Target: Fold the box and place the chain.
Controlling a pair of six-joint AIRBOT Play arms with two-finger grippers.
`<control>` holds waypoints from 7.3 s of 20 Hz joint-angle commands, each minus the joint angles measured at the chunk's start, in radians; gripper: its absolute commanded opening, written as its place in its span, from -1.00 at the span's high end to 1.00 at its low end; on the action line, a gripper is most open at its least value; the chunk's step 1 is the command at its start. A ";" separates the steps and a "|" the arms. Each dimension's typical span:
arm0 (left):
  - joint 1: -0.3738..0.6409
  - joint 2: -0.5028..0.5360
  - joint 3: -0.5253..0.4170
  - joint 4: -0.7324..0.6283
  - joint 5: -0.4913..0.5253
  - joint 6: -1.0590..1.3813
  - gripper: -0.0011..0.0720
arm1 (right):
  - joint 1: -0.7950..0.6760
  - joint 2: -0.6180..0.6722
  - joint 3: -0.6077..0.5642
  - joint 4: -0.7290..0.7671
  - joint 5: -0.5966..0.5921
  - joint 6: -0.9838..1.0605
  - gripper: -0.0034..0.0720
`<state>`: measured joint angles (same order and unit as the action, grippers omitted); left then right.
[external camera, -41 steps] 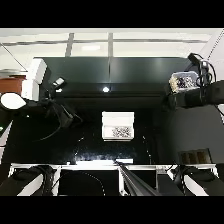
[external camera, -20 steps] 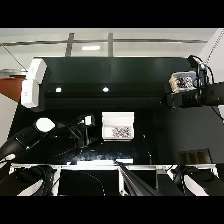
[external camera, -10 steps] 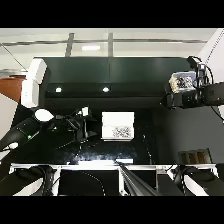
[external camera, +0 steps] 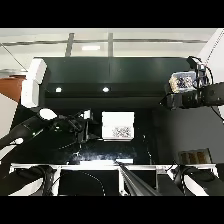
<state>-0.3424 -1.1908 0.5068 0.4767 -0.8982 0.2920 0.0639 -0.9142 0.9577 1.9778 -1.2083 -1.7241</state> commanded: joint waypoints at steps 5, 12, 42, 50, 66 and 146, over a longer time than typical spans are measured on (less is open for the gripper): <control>-0.023 -0.049 0.042 -0.040 -0.005 0.019 -0.90 | 0.001 0.000 0.000 0.000 0.000 0.000 -0.43; -0.067 -0.049 0.042 0.039 -0.003 0.019 -0.90 | 0.001 0.000 0.000 0.000 -0.005 0.000 -0.42; -0.138 -0.071 0.043 -0.006 0.068 -0.012 -0.95 | 0.001 -0.001 0.000 0.000 -0.002 0.000 -0.42; -0.189 -0.071 0.043 0.040 0.139 -0.067 -0.89 | 0.001 -0.001 0.000 0.000 0.004 0.000 -0.42; -0.188 -0.071 0.043 0.040 0.139 -0.068 -0.27 | 0.327 -0.182 0.000 0.001 0.449 -0.200 -0.98; -0.189 -0.071 0.043 0.043 0.139 -0.068 -0.27 | 0.474 -0.236 -0.075 0.112 0.068 -0.837 0.33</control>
<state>-0.5308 -1.2606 0.5503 0.5194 -0.7589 0.2234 0.5369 -1.1492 0.8829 2.0907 -1.1404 -2.5626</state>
